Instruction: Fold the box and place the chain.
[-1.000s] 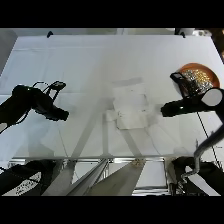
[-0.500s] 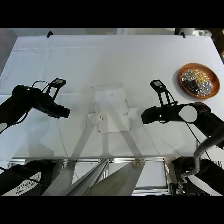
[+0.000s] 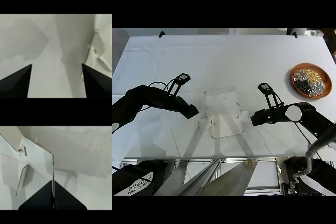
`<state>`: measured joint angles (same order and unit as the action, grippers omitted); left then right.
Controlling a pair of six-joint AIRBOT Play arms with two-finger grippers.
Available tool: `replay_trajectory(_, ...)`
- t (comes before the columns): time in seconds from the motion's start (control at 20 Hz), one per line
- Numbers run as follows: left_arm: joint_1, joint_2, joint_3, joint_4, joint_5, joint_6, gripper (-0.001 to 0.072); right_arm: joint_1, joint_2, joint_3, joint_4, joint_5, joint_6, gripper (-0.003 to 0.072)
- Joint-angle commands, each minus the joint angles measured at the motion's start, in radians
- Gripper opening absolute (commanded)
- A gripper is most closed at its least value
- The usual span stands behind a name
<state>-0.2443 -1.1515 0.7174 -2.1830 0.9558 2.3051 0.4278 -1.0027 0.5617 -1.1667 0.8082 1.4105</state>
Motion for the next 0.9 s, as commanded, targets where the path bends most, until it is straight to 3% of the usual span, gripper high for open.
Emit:
replay_trajectory(0.0, 0.0, -0.014, 0.0, -0.307, -0.012, 0.337, 0.0703, 0.001, -0.005, -0.001, 0.009, 0.019, 0.0, 0.0008)
replay_trajectory(0.2, 0.0, -0.1, 0.0, -0.37, 0.093, 0.419, 0.0704, 0.001, -0.005, -0.001, 0.031, 0.02, 0.0, 0.0008)
replay_trajectory(0.4, -0.001, -0.171, 0.0, -0.477, 0.072, 0.488, 0.0704, 0.001, -0.005, -0.001, 0.051, 0.021, 0.0, 0.0008)
replay_trajectory(0.85, -0.033, -0.232, 0.0, -0.532, 0.06, 0.558, 0.0697, 0.001, -0.005, -0.001, 0.051, 0.021, 0.0, 0.0008)
